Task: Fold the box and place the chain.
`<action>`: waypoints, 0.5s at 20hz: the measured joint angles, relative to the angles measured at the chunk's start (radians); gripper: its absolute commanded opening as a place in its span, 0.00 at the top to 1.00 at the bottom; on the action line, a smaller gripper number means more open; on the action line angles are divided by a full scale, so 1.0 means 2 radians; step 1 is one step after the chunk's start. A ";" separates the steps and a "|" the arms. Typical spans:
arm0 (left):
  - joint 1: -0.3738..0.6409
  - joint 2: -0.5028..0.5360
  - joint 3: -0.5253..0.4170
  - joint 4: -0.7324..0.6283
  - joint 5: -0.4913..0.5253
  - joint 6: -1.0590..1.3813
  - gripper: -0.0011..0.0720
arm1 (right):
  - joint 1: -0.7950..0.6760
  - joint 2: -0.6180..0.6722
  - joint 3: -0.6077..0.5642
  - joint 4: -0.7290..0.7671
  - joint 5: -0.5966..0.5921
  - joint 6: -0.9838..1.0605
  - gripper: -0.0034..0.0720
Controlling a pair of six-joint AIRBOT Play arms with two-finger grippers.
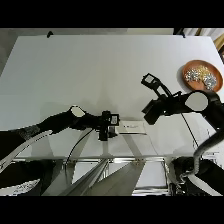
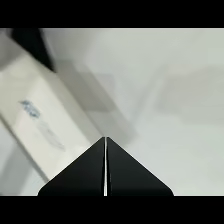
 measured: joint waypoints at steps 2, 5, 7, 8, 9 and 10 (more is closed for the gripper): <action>0.000 0.000 0.000 0.000 0.000 0.001 0.64 | 0.000 0.000 0.011 -0.074 0.042 0.051 0.93; 0.000 0.000 0.000 0.000 -0.001 0.002 0.64 | 0.000 0.000 0.019 -0.136 0.087 0.091 0.93; 0.000 0.000 0.000 0.000 -0.007 0.002 0.97 | 0.000 0.000 0.021 -0.155 0.100 0.105 0.93; 0.000 0.000 0.000 0.000 -0.013 0.002 0.98 | 0.000 0.000 0.022 -0.162 0.104 0.109 0.93; 0.000 0.001 0.000 -0.001 -0.019 0.002 0.98 | 0.000 0.000 0.022 -0.167 0.106 0.112 0.93; 0.001 0.005 0.000 -0.002 -0.021 0.002 0.98 | 0.000 0.000 0.023 -0.171 0.109 0.115 0.93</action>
